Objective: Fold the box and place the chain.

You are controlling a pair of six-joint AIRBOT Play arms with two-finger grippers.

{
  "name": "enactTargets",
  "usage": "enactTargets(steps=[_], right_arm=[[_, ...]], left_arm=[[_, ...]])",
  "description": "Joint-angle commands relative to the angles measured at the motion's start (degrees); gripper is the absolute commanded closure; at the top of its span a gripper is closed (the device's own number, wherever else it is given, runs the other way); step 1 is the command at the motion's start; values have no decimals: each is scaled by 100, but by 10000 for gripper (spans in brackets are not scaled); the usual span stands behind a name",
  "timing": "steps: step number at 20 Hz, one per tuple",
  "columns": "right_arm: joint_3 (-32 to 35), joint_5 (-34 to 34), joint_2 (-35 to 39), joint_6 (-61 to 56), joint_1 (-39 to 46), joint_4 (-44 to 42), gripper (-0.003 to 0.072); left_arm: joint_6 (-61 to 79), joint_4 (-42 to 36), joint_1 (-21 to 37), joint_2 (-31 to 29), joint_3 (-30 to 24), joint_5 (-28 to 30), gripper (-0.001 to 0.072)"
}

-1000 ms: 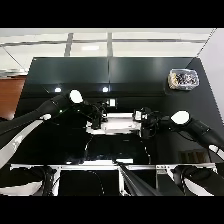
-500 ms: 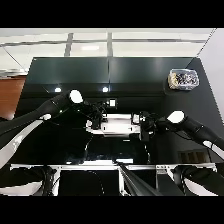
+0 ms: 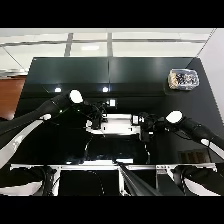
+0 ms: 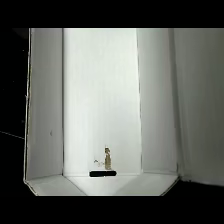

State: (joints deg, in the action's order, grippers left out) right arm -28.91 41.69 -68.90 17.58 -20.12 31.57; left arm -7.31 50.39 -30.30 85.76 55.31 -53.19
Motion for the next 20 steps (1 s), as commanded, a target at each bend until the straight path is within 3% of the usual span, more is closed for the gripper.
enactTargets(steps=[1,16,20], right_arm=[[-2,-28,-85,2,0,-9,-20],[-44,-164,-175,-35,-85,-195,-20],[-44,-216,-195,-262,-160,157,-20]], left_arm=[[0,-48,2,-2,-2,2,680],[0,-48,0,2,-2,2,680],[0,-48,0,2,-2,2,680]])
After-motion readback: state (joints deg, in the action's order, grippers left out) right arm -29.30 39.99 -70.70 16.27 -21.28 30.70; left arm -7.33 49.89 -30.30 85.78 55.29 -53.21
